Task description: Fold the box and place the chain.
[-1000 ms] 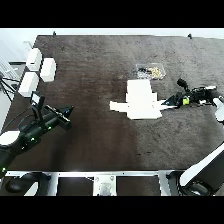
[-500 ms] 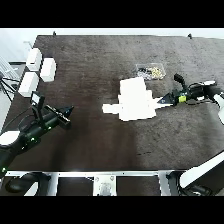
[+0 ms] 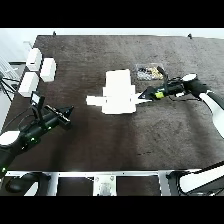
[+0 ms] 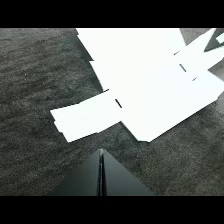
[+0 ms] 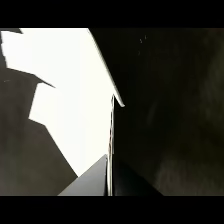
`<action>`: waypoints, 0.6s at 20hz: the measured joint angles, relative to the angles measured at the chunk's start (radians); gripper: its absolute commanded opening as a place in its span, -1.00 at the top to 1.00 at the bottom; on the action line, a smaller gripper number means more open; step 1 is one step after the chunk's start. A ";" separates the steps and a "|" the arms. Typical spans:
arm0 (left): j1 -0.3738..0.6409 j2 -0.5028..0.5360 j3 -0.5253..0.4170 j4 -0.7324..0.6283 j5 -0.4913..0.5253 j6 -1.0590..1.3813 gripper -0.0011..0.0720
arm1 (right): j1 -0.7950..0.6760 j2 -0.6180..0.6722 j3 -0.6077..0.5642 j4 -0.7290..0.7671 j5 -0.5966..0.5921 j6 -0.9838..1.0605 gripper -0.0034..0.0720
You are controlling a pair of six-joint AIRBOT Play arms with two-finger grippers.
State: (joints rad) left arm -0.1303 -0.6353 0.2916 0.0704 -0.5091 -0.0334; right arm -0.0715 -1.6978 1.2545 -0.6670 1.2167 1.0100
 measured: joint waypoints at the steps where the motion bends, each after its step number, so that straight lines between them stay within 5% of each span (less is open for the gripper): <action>1: 0.000 0.000 0.000 0.000 0.000 0.000 0.91 | 0.018 0.003 -0.002 -0.011 -0.031 0.003 0.89; 12: 0.000 0.000 0.001 -0.002 0.002 0.000 0.91 | 0.083 0.010 -0.007 -0.051 -0.169 0.005 0.89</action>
